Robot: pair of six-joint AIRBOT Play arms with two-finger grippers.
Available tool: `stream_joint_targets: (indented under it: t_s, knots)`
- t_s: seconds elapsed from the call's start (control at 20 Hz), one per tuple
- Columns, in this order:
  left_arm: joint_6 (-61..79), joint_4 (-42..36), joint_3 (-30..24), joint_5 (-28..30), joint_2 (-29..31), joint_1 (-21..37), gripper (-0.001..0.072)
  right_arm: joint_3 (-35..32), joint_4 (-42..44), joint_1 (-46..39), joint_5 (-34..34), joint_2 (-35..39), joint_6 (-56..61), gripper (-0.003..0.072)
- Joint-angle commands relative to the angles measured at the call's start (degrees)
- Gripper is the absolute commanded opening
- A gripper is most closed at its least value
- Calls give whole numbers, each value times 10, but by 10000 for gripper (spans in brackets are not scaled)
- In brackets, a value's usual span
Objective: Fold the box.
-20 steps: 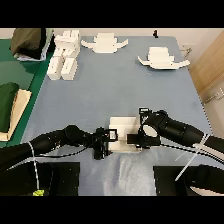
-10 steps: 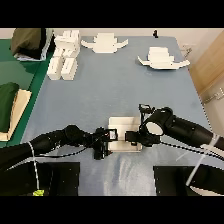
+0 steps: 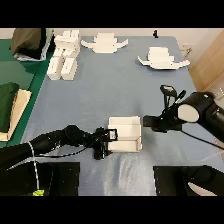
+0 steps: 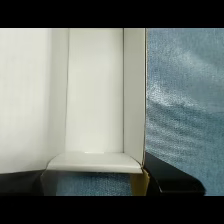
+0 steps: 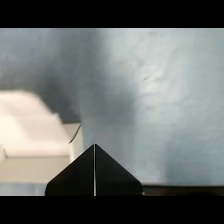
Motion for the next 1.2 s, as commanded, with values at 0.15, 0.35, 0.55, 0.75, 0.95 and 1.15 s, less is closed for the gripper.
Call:
stream_joint_targets:
  t_s: [0.15, 0.35, 0.55, 0.75, 0.95, 1.15]
  knots:
    - [0, 0, 0, 0, 0, 0, 513, 2, 361, -260, -48, -170, -429, 2]
    - [0, 0, 0, 0, 0, 0, 512, 14, 606, -272, -22, -275, -607, 2]
    - [0, 0, 0, 0, 0, 0, 513, 23, 718, -269, 116, -288, -691, 2]
    - [0, 0, 0, 0, 0, 0, 513, 16, 650, -242, 153, -235, -703, 2]
    - [0, 0, 0, 0, 0, 0, 512, -46, 612, -172, 115, -173, -708, 2]
    - [0, 0, 0, 0, 0, 0, 513, -97, 568, -96, 35, -126, -729, 3]
